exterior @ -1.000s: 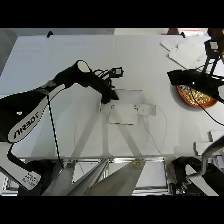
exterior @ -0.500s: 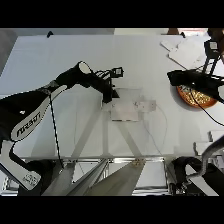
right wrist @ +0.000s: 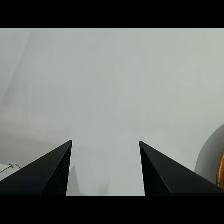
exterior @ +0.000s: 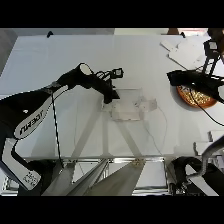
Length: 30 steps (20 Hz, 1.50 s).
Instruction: Fold the box and place the chain.
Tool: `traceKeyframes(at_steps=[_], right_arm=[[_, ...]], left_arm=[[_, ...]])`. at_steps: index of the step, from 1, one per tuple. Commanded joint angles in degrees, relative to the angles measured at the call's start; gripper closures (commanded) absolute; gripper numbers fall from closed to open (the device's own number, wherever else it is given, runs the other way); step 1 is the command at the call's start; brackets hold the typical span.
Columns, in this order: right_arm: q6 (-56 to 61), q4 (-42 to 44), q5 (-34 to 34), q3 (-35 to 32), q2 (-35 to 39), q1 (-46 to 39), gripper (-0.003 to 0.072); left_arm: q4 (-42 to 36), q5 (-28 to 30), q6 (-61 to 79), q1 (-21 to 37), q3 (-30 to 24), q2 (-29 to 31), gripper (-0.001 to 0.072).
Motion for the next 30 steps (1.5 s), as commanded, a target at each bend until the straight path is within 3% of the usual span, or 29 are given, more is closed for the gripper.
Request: traceKeyframes(at_steps=[1,8,12,16,19,20,23,30], right_arm=[[0.0,0.0,0.0,0.0,0.0,0.0,0.0227],[-4.2,0.0,1.0,0.2,1.8,0.0,0.0227],[-16.2,0.0,9.3,0.6,6.4,0.0,0.0226],[-26.5,0.0,24.2,0.6,8.0,0.0,0.0226],[-31.1,0.1,28.8,0.6,8.0,0.0,0.0225],[-34.3,-0.1,30.0,0.6,8.0,0.0,0.0213],[-42.9,-0.1,31.8,0.5,7.9,0.0,0.0034],[-44.2,3.6,32.5,-0.5,5.9,0.0,-0.0013]], left_arm=[[0.4,-0.1,0.0,0.0,0.0,-0.3,0.071],[0.3,-0.5,0.0,0.0,0.0,-0.3,0.0691],[0.3,-0.5,0.0,0.0,0.0,-0.3,0.0691],[0.3,-0.5,0.0,0.0,0.0,-0.3,0.0691],[0.3,-0.5,0.0,0.0,0.0,-0.3,0.0691],[0.3,-0.5,0.0,-0.1,0.0,-0.3,0.0691],[0.3,-0.5,0.0,0.0,0.0,-0.3,0.0691],[0.2,-0.5,0.0,0.0,0.0,-0.3,0.0691]])
